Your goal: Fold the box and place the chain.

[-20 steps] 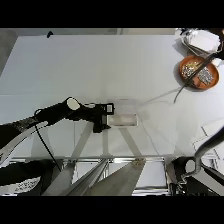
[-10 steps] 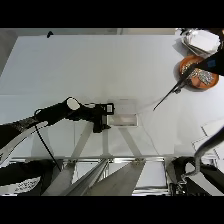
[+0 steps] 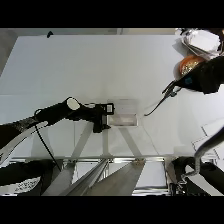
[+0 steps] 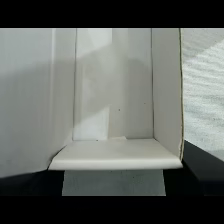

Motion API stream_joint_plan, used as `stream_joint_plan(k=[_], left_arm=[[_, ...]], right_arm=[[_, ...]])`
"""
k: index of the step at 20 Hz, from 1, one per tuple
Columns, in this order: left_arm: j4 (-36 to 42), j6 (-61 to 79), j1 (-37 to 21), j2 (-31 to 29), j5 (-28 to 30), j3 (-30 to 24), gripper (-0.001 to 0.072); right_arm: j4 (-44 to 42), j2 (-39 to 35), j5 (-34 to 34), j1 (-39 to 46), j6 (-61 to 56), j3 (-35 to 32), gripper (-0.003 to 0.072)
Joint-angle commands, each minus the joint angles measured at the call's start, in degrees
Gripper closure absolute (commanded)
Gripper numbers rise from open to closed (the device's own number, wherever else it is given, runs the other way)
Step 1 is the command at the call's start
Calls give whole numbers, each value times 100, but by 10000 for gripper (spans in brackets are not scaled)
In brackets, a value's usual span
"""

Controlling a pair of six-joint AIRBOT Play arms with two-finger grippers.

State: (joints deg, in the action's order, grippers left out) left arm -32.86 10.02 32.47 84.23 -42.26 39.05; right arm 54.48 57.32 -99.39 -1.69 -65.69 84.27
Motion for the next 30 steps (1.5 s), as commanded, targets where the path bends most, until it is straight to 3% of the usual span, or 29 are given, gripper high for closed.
stream_joint_plan(k=[1, 7, 11, 14, 17, 21, 30], left_arm=[[-2, 0, 2, -2, 0, -2, 434], [-2, 0, 2, -2, 0, -2, 434], [-2, 2, 2, -2, 2, -2, 434], [-2, 2, 2, 0, 2, -2, 434], [-2, 0, 2, -2, 2, -2, 434], [0, 2, 2, -2, 0, -2, 434], [-2, 0, 2, -2, 2, -2, 434]], right_arm=[[35, -249, 428, -87, 0, -704, 671], [-133, -898, 1502, -87, 199, -2527, 670], [-605, -935, 1860, -87, 479, -3178, 670], [-835, -933, 2269, -201, 632, -3464, 669], [-811, -909, 2981, -907, 629, -3764, 669], [-105, -627, 4015, -2065, 313, -3899, 669], [168, 682, 4651, -3274, 94, -3919, 669]])
